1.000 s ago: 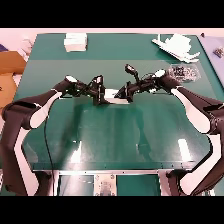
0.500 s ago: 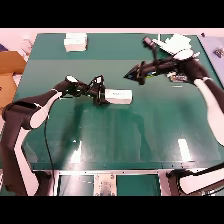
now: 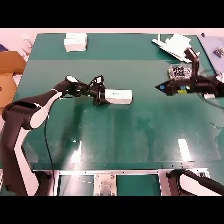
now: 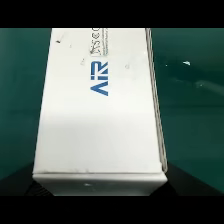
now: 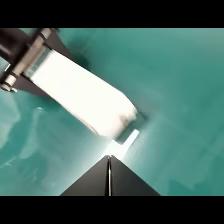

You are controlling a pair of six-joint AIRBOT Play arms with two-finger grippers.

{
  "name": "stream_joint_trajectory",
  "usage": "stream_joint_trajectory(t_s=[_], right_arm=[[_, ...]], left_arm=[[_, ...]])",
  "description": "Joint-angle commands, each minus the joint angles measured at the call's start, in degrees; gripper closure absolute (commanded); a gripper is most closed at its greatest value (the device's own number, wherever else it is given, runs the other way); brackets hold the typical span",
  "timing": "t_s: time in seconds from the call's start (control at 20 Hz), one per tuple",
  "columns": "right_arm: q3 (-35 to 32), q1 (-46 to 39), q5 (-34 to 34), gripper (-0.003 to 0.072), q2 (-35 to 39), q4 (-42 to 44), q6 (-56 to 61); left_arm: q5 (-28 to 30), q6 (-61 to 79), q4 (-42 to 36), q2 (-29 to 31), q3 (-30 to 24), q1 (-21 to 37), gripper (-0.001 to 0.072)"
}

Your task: Fold the box and place the chain.

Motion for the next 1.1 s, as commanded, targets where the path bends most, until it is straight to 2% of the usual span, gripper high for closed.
stream_joint_trajectory(t_s=[0.0, 0.05, 0.1, 0.15, 0.2, 0.35, 0.55, 0.65, 0.9, 1.0, 1.05], right_arm=[[-9.5, -5.0, -2.3, 0.0673, 5.6, -1.1, 0.8], [-9.9, -5.2, -2.2, 0.0672, 5.6, -1.1, 0.8], [-9.9, -5.1, -2.2, 0.0672, 5.6, -1.1, 0.5], [-9.9, -5.1, -2.3, 0.0672, 5.6, -1.0, -0.5], [-9.9, -5.1, -2.3, 0.0672, 5.6, -1.1, -0.5], [-9.9, -5.1, -2.2, 0.0672, 5.6, -1.1, -0.5], [-9.9, -5.1, -2.1, 0.0672, 5.6, -0.9, -0.4], [-9.9, -5.1, -2.1, 0.0672, 5.6, -0.9, -0.4], [-9.9, -5.1, -2.1, 0.0672, 6.0, -0.9, -0.2], [-9.9, -5.1, -2.1, 0.0672, 6.1, -0.2, -0.2], [-9.9, -5.1, -2.1, 0.0672, 6.1, 0.2, -0.2]], left_arm=[[0.0, 0.0, 0.0, 0.0, 0.0, 0.0, 0.0348], [0.1, 0.1, 0.0, 0.0, 0.0, 0.0, 0.0348], [0.9, 0.0, 0.0, 0.0, 0.0, 0.0, 0.0385], [1.3, -0.1, 0.0, 0.1, 0.0, 0.2, 0.0653], [1.7, -0.2, -0.6, 0.3, 0.1, 0.5, 0.0685], [3.7, -3.7, -3.8, 2.3, 0.2, 1.7, 0.0689], [12.7, -12.8, -4.2, 8.9, -0.9, 5.0, 0.0693], [21.1, -15.4, -4.3, 13.3, -4.1, 6.9, 0.0693], [49.2, -16.9, -6.0, 26.3, -19.8, 10.7, 0.0693], [58.0, -18.0, -8.7, 30.1, -25.4, 12.3, 0.0693], [60.0, -18.3, -9.2, 31.5, -27.3, 13.3, 0.0692]])
